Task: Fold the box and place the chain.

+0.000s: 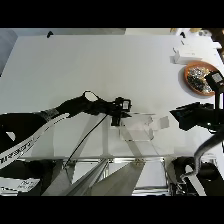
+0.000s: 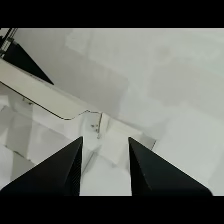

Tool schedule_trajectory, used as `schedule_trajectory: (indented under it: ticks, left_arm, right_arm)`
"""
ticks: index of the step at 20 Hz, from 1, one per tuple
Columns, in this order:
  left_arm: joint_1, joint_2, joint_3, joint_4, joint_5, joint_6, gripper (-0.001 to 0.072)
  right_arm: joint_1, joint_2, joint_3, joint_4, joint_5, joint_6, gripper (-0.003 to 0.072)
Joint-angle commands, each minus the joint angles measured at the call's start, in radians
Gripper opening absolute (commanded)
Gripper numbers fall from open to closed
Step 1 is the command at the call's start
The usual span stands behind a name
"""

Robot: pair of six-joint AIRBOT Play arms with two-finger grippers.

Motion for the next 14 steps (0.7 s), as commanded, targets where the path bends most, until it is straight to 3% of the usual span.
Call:
schedule_trajectory:
  ticks: [1,2,7,10,14]
  left_arm:
    - [-0.001,-0.001,-0.001,0.003,0.000,0.000,0.0010]
    - [-0.001,-0.001,-0.001,0.003,0.000,0.000,0.0010]
    - [-0.001,-0.001,-0.001,0.003,0.000,0.000,0.0010]
    - [-0.001,-0.001,-0.001,0.003,0.000,0.000,0.0010]
    - [-0.001,-0.001,-0.001,0.003,0.000,0.000,0.0010]
  right_arm:
    - [0.001,-0.003,0.000,0.000,0.012,-0.074,0.0088]
    - [0.001,-0.012,-0.001,0.021,0.030,-0.126,0.0030]
    - [0.108,-0.109,-0.120,0.247,0.078,-0.586,0.0015]
    - [0.253,-0.186,-0.187,0.164,0.077,-0.735,0.0015]
    - [0.360,-0.230,-0.200,0.001,0.041,-0.711,0.0017]
